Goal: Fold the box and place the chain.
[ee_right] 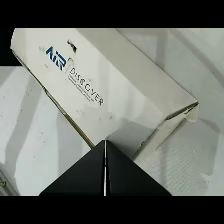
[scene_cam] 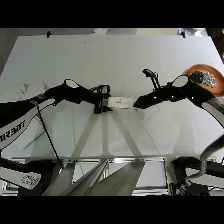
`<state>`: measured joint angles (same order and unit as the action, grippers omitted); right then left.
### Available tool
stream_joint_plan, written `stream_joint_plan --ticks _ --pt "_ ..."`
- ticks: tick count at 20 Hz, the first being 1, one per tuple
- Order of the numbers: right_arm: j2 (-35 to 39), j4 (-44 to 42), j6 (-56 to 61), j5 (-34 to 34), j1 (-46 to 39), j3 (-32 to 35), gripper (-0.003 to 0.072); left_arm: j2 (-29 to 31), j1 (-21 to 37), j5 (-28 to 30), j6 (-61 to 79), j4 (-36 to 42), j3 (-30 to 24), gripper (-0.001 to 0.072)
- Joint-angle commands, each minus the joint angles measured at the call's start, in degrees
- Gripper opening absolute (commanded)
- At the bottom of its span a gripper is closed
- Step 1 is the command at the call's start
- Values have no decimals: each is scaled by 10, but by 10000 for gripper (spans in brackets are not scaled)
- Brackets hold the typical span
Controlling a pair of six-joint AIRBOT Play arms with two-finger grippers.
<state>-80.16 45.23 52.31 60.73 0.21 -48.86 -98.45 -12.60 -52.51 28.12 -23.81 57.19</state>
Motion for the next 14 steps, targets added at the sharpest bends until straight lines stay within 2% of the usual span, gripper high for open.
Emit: stream_joint_plan --ticks 1,4,7,11,14 --pt "4 -1 7 8 -1 2 6 0 0 0 0 0 0 156" --pt "40 -115 -48 12 -1 1 7 0 0 0 0 0 0 156" --pt "94 -169 -64 8 -1 -16 8 0 0 0 0 0 0 156" --pt "171 -162 -64 2 -35 -45 8 0 0 0 -1 0 0 156" --pt "227 -115 -57 -59 -113 -45 8 0 0 0 -1 0 0 156"
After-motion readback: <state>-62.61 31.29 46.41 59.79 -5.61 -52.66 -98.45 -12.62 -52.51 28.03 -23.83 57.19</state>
